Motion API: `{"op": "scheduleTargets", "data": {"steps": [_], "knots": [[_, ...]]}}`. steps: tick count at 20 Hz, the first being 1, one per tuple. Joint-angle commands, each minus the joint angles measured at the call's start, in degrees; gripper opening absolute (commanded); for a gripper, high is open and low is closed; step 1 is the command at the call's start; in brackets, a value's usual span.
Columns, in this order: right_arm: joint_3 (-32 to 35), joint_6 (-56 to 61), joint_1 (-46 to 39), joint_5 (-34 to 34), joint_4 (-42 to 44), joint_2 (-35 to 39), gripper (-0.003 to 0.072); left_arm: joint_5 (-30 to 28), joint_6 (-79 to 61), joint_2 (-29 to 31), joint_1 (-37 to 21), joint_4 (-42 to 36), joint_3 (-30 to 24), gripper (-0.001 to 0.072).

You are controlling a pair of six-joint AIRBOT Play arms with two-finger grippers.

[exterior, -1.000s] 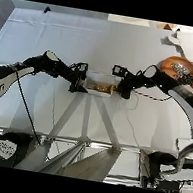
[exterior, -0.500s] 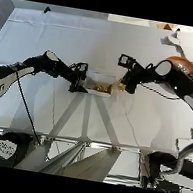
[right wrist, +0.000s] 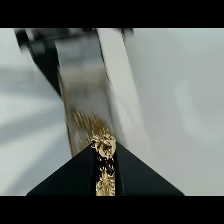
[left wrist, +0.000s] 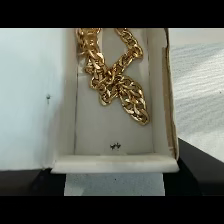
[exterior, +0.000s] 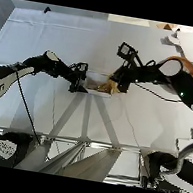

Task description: Fold the box and place the chain.

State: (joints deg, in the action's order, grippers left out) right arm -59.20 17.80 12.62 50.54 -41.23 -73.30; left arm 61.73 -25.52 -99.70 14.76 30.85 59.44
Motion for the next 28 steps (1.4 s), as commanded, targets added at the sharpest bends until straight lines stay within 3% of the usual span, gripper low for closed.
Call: {"op": "scheduleTargets", "data": {"steps": [1, 4, 8, 14, 15, 16, 17, 23, 28], "knots": [[-0.07, -0.07, 4.24, -7.08, 8.02, 0.11, 0.0009, 0.0, 0.0, 0.0, -0.04, 0.02, -0.02, 0.0211], [-0.07, -0.07, 6.62, -12.46, 10.05, -0.55, 0.001, -0.02, -0.02, 0.0, -0.04, 0.02, -0.02, 0.0211], [-0.07, -0.07, 7.41, -13.73, 9.57, -1.44, 0.001, 0.0, -0.02, 0.0, -0.02, 0.02, -0.02, 0.0211], [-0.07, 2.16, 7.41, -12.63, -2.56, -5.16, 0.0014, 0.0, -0.02, 0.0, -0.02, 0.02, -0.02, 0.0211], [-0.07, 3.02, 7.43, -10.82, -2.49, -5.53, 0.0092, 0.0, -0.02, 0.0, -0.04, 0.02, -0.02, 0.0211], [-0.07, 2.99, 7.43, -8.98, -2.45, -5.51, 0.0259, -0.02, -0.02, 0.0, -0.04, 0.02, -0.02, 0.0211], [-0.07, 2.99, 7.41, -7.76, -2.38, -5.44, 0.0328, 0.0, -0.02, 0.0, -0.02, 0.02, -0.02, 0.0211], [-0.07, 2.95, 6.75, -1.31, -2.49, -2.6, 0.0326, 0.0, -0.02, 0.0, -0.04, 0.02, -0.02, 0.0211], [-0.04, 2.71, 1.05, 5.6, -6.14, 3.28, 0.0326, -0.02, -0.02, 0.0, -0.02, 0.02, -0.02, 0.0211]]}}
